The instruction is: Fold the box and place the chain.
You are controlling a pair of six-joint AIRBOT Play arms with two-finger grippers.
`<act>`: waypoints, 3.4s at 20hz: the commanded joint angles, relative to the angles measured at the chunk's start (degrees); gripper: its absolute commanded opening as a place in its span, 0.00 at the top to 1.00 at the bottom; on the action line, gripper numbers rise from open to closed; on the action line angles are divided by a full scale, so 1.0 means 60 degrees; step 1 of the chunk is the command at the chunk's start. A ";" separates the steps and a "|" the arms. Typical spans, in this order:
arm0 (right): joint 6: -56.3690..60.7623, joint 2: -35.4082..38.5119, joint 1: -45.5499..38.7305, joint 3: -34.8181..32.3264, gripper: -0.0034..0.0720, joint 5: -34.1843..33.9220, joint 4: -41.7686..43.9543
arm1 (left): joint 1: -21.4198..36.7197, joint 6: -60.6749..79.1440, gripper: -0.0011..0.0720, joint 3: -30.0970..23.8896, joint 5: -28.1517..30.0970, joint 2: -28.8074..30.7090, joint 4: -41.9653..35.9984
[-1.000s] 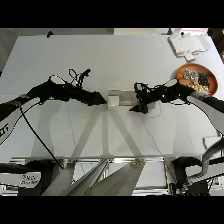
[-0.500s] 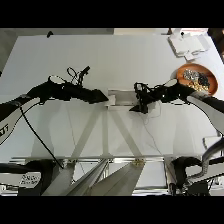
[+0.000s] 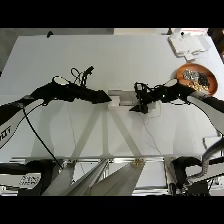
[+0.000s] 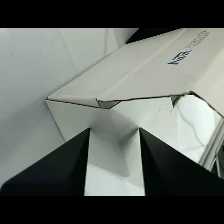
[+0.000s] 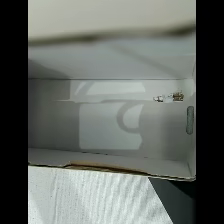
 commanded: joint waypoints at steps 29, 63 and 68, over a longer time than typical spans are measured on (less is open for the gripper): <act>0.0000 -0.0004 0.0004 0.0004 0.39 -0.0004 0.0007 | -0.1348 -0.4841 0.35 0.1140 0.1220 0.0674 0.5625; 0.0000 0.0000 0.0004 0.0004 0.39 -0.0004 0.0004 | -0.3880 -1.3504 0.98 0.3268 -0.0211 -0.1045 1.0732; 0.0000 -0.0004 0.0004 0.0004 0.39 -0.0004 0.0004 | -0.3869 -1.3482 0.98 0.3268 -0.0182 -0.1042 1.0877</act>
